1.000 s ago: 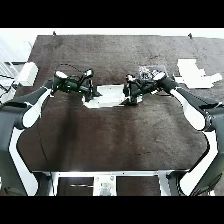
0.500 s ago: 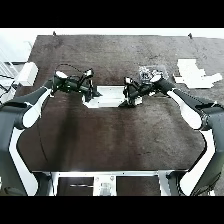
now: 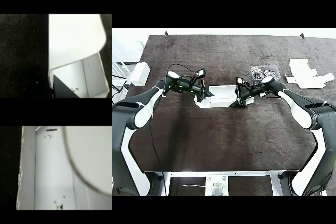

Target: Fold the box and place the chain.

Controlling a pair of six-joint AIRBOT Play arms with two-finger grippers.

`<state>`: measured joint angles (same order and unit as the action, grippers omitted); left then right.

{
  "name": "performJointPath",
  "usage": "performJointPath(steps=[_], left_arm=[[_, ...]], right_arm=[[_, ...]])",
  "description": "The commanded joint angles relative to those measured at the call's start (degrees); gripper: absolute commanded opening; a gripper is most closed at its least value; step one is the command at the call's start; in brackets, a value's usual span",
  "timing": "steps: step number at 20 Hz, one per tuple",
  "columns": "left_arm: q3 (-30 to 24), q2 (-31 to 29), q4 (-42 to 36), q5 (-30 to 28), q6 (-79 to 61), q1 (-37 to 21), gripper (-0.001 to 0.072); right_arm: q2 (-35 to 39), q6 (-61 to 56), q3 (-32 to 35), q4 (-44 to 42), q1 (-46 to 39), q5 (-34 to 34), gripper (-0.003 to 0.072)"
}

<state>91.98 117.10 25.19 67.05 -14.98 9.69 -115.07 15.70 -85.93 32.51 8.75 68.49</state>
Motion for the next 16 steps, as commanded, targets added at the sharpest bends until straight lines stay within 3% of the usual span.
performJointPath(steps=[1,16], left_arm=[[-0.02,-0.02,0.02,0.02,-0.02,-0.04,0.0019],[-0.02,-0.02,0.02,0.00,-0.02,-0.04,0.0019]], right_arm=[[-0.31,0.63,-0.02,-0.52,-0.02,-0.02,0.0668],[-0.33,-0.28,-0.02,-0.48,-0.85,0.17,0.0636]])
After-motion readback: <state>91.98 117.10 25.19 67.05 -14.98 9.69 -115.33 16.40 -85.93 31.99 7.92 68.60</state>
